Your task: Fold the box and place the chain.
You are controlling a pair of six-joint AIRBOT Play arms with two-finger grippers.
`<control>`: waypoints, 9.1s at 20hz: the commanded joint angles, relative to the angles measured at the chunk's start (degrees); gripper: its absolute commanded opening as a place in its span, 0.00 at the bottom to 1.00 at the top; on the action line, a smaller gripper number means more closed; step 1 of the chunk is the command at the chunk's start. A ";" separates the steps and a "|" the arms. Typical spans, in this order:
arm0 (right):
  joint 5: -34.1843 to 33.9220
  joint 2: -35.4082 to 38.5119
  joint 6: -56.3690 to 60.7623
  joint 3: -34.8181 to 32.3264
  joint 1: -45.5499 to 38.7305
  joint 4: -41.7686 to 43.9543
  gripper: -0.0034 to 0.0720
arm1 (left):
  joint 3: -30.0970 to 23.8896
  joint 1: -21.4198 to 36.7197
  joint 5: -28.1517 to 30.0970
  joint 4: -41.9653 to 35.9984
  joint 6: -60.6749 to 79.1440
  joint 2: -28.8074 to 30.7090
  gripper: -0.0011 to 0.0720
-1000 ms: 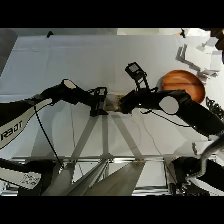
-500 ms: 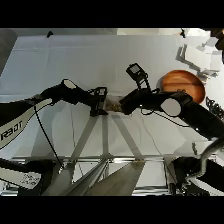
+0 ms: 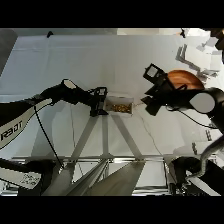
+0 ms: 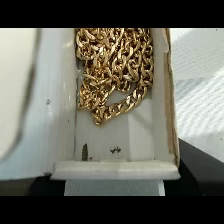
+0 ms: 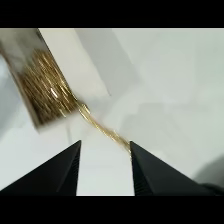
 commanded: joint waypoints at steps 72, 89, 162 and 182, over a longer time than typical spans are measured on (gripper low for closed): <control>15.93 -34.36 -13.70 14.99 -0.72 35.50 0.45 | 0.04 -0.02 0.02 0.00 0.00 -0.02 0.61; -2.84 -23.63 -25.90 7.76 7.15 20.39 0.49 | 0.04 -0.02 0.00 0.00 0.00 -0.02 0.61; 2.80 -19.71 4.46 4.90 -0.09 37.79 0.05 | 0.04 -0.02 0.02 0.00 0.00 -0.02 0.61; 14.34 -8.26 34.05 4.87 -18.45 -17.88 0.05 | 0.04 -0.02 -0.42 -0.04 0.00 -0.02 0.61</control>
